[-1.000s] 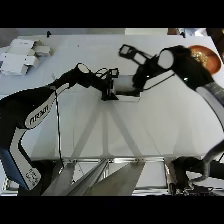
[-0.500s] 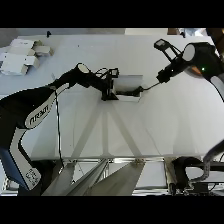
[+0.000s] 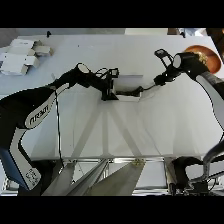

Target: Fold the box and place the chain.

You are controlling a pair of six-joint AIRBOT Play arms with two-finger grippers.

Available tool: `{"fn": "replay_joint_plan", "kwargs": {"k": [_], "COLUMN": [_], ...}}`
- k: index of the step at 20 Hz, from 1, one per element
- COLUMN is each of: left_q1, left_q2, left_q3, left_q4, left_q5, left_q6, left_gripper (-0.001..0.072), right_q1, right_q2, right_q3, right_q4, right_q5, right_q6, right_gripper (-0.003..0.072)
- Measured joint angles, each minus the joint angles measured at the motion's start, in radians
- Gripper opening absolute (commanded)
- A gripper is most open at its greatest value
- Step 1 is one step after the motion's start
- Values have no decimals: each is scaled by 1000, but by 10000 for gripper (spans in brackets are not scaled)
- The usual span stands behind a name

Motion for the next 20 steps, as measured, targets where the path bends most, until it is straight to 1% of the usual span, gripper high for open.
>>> {"fn": "replay_joint_plan", "kwargs": {"k": [5,9,11,13,15,16,18,20], "left_q1": [0,0,0,0,0,0,0,0], "left_q2": [0,0,0,0,0,0,0,0], "left_q3": [0,0,0,0,0,0,0,0], "left_q4": [0,0,0,0,0,0,0,0], "left_q5": [0,0,0,0,0,0,0,0], "left_q6": [0,0,0,0,0,0,0,0], "left_gripper": [378,378,378,378,378,378,378,378], "right_q1": [0,0,0,1,2,2,2,2], "right_q2": [-32,-52,-57,-60,-63,-63,-64,-64], "right_q3": [0,0,1,1,1,1,1,1], "right_q4": [3,5,5,6,8,7,5,2], "right_q5": [-50,-52,-46,-33,-23,-20,-14,-7], "right_q6": [63,82,85,86,86,86,85,85], "right_gripper": [320,316,226,158,64,36,17,17]}}
